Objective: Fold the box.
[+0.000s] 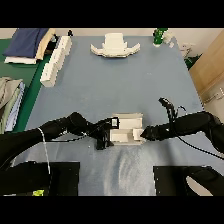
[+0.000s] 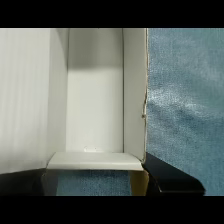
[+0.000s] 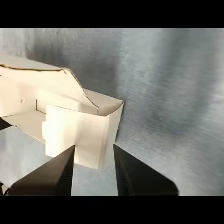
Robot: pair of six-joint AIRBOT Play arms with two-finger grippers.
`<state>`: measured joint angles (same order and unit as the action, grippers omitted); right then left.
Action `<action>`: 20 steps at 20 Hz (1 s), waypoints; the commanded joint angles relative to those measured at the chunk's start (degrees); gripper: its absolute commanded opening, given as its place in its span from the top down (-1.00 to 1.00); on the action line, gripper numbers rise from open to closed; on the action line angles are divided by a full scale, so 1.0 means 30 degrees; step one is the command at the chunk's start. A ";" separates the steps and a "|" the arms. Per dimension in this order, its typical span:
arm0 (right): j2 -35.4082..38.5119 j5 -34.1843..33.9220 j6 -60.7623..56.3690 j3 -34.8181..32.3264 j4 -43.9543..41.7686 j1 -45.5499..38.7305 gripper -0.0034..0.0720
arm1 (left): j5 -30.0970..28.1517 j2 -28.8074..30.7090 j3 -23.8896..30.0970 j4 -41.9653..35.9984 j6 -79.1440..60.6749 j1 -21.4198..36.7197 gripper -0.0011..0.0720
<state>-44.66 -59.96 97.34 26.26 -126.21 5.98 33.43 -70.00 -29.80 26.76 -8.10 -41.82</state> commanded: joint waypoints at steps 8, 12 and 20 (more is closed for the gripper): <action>-0.3861 0.0015 -1.0469 0.4240 0.8772 0.6579 -0.08 | 0.0000 0.0000 -0.0007 0.0007 -0.0007 0.0007 -0.17; -0.5836 -0.2055 -1.5023 0.5610 1.3056 0.9508 -0.08 | 0.0000 0.0000 -0.0007 0.0007 0.0000 0.0007 -0.17; -0.8575 -0.1953 -1.8666 0.6178 1.4156 1.1030 -0.08 | 0.0000 0.0000 -0.0007 0.0007 -0.0007 0.0007 -0.17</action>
